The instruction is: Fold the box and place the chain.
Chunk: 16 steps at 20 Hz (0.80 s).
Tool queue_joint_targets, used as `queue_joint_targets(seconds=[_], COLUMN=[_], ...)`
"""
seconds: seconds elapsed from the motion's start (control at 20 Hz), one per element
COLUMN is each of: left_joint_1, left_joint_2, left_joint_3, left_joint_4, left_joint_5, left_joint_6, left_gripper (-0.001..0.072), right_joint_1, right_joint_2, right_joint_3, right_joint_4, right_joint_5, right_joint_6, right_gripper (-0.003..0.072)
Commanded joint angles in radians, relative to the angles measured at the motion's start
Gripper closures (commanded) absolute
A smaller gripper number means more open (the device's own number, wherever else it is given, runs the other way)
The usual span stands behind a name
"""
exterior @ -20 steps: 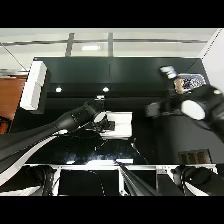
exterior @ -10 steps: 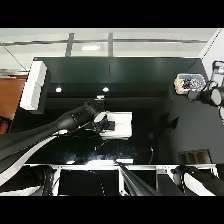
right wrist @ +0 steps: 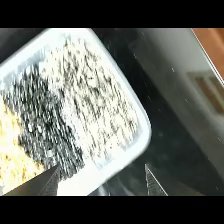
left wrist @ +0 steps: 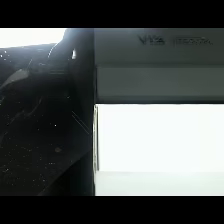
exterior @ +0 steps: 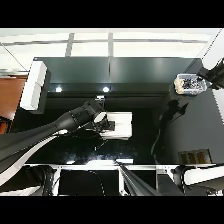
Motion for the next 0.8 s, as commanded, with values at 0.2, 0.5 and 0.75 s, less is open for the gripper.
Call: queue_joint_targets(seconds=[0.2, 0.5, 0.75], left_joint_1=[0.0, 0.0, 0.0], left_joint_2=[-0.001, -0.001, -0.001], left_joint_3=[0.0, 0.0, 0.0], left_joint_4=[0.0, 0.003, 0.003], left_joint_5=[0.001, 0.001, -0.001], left_joint_6=[0.0, 0.0, 0.0], left_gripper=[0.0674, 0.0674, 0.0674], right_joint_1=[-0.014, -0.014, -0.016], right_joint_2=[-0.176, -0.215, -0.226], right_joint_3=[0.166, 0.166, 0.166], right_joint_4=[0.078, 0.061, 0.002], right_joint_5=[-0.031, -0.008, 0.046], right_joint_6=[-0.039, -0.06, -0.061], right_gripper=[0.0107, 0.0108, 0.0139])
